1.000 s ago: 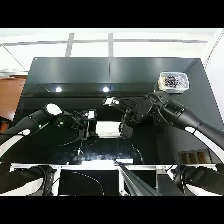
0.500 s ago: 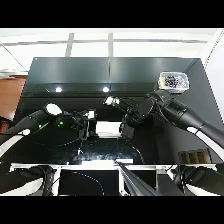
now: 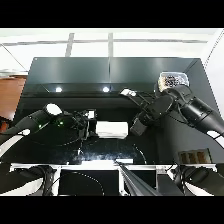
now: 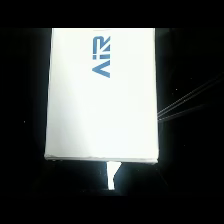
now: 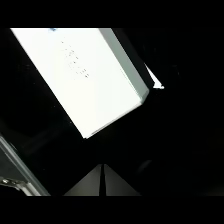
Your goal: Fold the box and place the chain.
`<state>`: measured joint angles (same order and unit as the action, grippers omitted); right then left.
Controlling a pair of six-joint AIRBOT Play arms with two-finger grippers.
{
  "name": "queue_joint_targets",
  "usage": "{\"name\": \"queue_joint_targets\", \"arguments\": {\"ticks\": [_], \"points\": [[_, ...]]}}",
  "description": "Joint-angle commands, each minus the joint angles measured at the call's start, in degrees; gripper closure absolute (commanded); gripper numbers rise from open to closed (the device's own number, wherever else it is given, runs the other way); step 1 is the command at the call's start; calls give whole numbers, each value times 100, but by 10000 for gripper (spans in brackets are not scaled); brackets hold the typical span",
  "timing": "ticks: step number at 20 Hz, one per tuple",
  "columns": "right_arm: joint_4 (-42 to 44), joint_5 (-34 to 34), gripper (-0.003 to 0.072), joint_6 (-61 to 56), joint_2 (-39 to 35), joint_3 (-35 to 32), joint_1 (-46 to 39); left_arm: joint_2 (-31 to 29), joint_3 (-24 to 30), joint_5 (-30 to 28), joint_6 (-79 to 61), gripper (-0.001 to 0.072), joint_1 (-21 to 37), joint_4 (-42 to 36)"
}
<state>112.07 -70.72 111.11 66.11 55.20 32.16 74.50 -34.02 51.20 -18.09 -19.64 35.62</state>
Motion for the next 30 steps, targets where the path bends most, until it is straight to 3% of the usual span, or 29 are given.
{"name": "queue_joint_targets", "arguments": {"ticks": [1, 3, 6, 22, 26, 30], "points": [[1390, 855, 665, -459, -63, -638, -332, 0, 2, 2, -2, 320, 0, 2], [2549, 1794, 665, -496, -15, -1073, -284, 0, 2, 2, -2, 320, 0, 2], [2911, 2208, 665, -544, 201, -1176, -157, 0, 2, 2, -2, 320, 0, 2], [2826, 2205, 663, -743, 767, -1178, 46, 0, 2, 2, -2, 320, 0, 4], [2828, 2107, 663, -708, 710, -1099, -61, 0, 2, 7, -2, 320, 0, 2], [2669, 1598, 663, -525, 162, -553, -525, -2, 2, 28, 55, 320, 2, 7]]}}
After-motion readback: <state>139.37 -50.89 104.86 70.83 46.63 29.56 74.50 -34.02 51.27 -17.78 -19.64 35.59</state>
